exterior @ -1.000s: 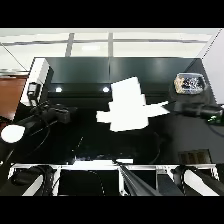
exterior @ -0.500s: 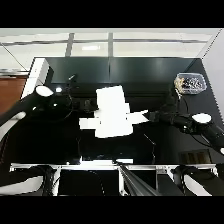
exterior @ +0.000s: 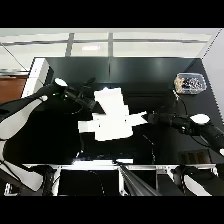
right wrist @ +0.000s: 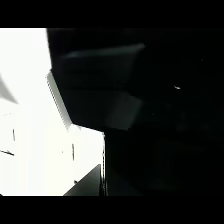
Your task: Fold the box and place the chain.
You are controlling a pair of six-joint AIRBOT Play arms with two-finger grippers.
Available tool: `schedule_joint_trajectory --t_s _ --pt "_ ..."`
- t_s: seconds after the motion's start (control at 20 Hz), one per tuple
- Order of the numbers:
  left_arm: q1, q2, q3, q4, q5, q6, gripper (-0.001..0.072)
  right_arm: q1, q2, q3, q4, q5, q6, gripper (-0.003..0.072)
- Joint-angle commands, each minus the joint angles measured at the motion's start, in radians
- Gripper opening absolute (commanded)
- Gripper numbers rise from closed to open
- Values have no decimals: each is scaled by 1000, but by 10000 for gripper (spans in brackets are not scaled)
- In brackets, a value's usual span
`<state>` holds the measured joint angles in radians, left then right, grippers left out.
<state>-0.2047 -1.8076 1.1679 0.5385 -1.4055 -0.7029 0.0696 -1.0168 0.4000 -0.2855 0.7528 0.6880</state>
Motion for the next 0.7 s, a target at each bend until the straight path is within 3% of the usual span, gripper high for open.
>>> schedule_joint_trajectory --t_s 0.0,0.2,0.3,0.35,0.4,0.45,0.55,0.65 --pt "-9 -44 62 113 -124 71 445 1 0 0 -41 30 1 9" --pt "-14 -44 64 124 -124 150 30 1 0 0 -68 53 1 9" --pt "-28 -44 64 123 -126 156 26 0 0 0 -100 55 1 16" --pt "-32 -43 64 123 -126 156 24 -6 0 6 -130 56 1 216" --pt "-33 -38 64 124 -126 155 24 -21 1 24 -182 76 9 566" --pt "-33 -26 64 125 -126 153 22 -48 1 63 -254 131 11 682" --pt "-34 20 58 124 -108 152 21 -112 1 180 -389 305 10 682" --pt "-47 104 13 119 -17 175 20 -158 1 307 -478 463 -6 682"
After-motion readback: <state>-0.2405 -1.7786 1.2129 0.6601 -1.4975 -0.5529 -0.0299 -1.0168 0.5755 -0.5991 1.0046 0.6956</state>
